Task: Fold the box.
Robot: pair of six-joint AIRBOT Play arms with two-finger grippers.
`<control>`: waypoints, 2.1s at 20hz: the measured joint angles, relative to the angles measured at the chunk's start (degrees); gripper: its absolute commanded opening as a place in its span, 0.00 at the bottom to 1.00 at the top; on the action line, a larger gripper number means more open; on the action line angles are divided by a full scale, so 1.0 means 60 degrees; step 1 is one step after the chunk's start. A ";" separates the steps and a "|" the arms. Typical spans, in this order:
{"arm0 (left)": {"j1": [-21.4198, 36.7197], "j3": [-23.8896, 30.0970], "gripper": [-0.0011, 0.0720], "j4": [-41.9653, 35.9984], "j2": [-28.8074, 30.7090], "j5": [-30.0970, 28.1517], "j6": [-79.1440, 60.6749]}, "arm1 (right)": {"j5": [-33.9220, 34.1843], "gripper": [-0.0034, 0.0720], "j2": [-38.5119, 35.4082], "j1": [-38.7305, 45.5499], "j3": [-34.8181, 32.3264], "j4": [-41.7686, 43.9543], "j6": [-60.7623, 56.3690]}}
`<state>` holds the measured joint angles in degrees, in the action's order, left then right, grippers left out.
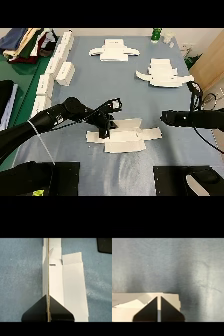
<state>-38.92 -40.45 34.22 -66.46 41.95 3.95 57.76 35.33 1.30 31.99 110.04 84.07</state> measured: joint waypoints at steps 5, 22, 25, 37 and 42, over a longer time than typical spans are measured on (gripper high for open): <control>0.0000 0.0000 0.04 0.0004 0.0000 0.0062 0.0000 | 0.1883 0.05 -0.0157 -0.0532 -0.0007 0.1402 0.1738; 0.0000 0.0000 0.04 0.0011 0.0000 0.0084 0.0000 | -0.1832 0.98 0.2299 -0.8772 -0.0845 -0.3155 0.5089; 0.0000 0.0000 0.04 0.0011 0.0000 0.0084 0.0004 | -0.2419 0.98 0.3049 -0.8888 -0.0831 -0.4142 0.3952; 0.0000 0.0000 0.04 0.0011 0.0000 0.0084 0.0004 | -0.0903 0.99 0.2233 -0.8965 0.0015 -0.7122 -0.2328; 0.0000 0.0000 0.04 0.0011 0.0000 0.0080 0.0004 | -0.0459 1.00 0.2058 -0.8841 0.0033 -0.7351 -0.2801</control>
<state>-38.92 -40.45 34.28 -66.46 42.44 3.97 55.00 47.68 -51.75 32.18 65.93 67.26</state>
